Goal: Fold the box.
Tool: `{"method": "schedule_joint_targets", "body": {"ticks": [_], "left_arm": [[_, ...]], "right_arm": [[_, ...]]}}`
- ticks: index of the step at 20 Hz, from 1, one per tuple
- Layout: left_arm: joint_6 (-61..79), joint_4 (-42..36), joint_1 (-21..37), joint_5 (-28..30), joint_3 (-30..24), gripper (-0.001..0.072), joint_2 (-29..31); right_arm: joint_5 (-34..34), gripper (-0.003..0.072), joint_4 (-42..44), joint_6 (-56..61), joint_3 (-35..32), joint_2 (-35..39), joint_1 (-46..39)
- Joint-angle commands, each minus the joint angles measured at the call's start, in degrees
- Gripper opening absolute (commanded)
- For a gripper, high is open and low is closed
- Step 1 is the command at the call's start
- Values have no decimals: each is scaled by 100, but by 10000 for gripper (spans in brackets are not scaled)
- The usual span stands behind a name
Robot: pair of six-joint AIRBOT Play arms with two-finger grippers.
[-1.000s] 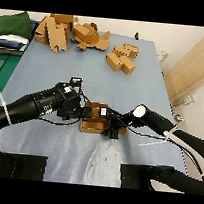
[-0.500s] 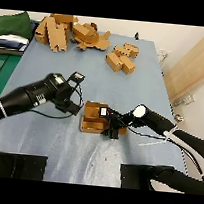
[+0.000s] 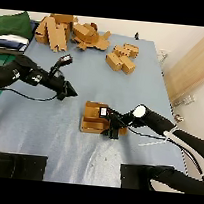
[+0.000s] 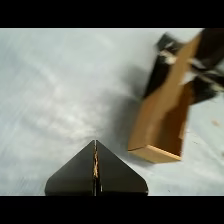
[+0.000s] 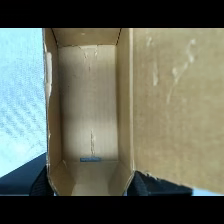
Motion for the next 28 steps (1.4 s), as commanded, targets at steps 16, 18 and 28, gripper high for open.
{"method": "schedule_joint_targets", "body": {"ticks": [16, 18, 28], "left_arm": [[4680, -2153, -575, 802, -3067, 424, 1325], [4680, -2326, -645, 610, -3067, 424, 1327], [4684, -2559, -638, 597, -3067, 424, 1335]], "right_arm": [[2, 410, 13, 2, 7, -7, -4], [0, 410, 13, 2, 7, -7, -4], [0, 410, 11, 2, 7, -7, -4]]}}
